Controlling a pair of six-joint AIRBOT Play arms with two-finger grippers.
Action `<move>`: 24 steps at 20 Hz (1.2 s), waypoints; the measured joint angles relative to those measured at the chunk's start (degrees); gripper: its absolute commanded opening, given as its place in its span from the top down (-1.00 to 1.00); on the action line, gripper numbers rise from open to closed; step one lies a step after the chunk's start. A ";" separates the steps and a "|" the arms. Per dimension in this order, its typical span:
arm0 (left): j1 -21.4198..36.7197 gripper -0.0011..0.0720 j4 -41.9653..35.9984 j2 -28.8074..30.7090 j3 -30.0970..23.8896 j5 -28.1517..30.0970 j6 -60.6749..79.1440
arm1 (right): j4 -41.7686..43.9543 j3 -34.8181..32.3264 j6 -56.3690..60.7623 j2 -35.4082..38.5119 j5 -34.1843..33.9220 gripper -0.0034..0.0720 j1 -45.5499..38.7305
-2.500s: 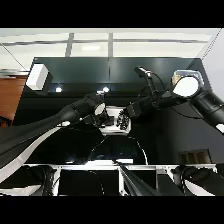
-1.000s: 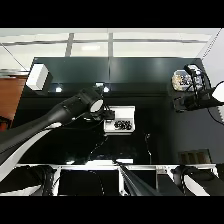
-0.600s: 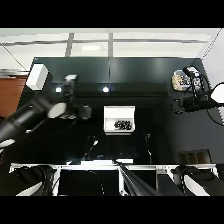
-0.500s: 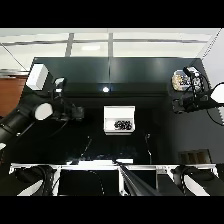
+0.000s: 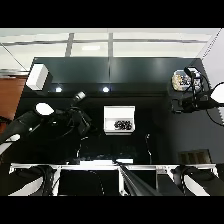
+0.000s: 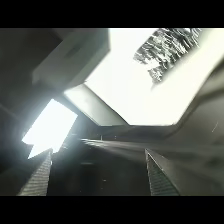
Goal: Fold the box and place the chain.
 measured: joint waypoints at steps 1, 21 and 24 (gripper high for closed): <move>-0.50 -0.99 -0.35 -0.70 0.20 0.26 7.04 | 0.11 0.00 0.22 0.00 0.11 0.16 0.00; -8.81 0.16 -6.64 -10.67 6.12 3.37 33.73 | 0.48 0.00 0.98 -0.07 -2.40 0.15 0.11; -9.27 0.17 -6.86 -11.10 6.16 3.82 33.40 | 2.14 -0.68 1.01 -0.66 -4.98 -0.97 1.01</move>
